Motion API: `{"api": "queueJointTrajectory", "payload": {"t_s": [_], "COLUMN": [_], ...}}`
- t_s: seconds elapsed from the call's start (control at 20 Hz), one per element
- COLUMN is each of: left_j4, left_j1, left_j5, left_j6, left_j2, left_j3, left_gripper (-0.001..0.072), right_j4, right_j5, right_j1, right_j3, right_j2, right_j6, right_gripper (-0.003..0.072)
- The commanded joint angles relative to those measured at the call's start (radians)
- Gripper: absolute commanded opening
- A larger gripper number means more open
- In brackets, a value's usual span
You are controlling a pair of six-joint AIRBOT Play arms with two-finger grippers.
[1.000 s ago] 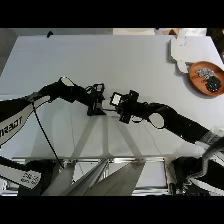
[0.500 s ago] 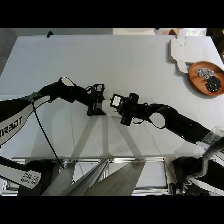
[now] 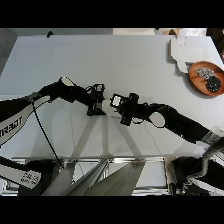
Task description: Fold the box and place the chain.
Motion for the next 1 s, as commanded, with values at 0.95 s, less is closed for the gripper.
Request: {"api": "queueJointTrajectory", "payload": {"t_s": [0.95], "left_j4": [0.0], "left_j1": [0.0], "left_j5": [0.0], "left_j6": [0.0], "left_j2": [-0.001], "left_j3": [0.0], "left_gripper": [0.038], "right_j4": [0.009], "right_j5": [-0.035], "right_j1": [0.001], "right_j3": [0.0], "right_j2": [0.028], "right_j6": [0.002], "right_gripper": [0.0109]}}
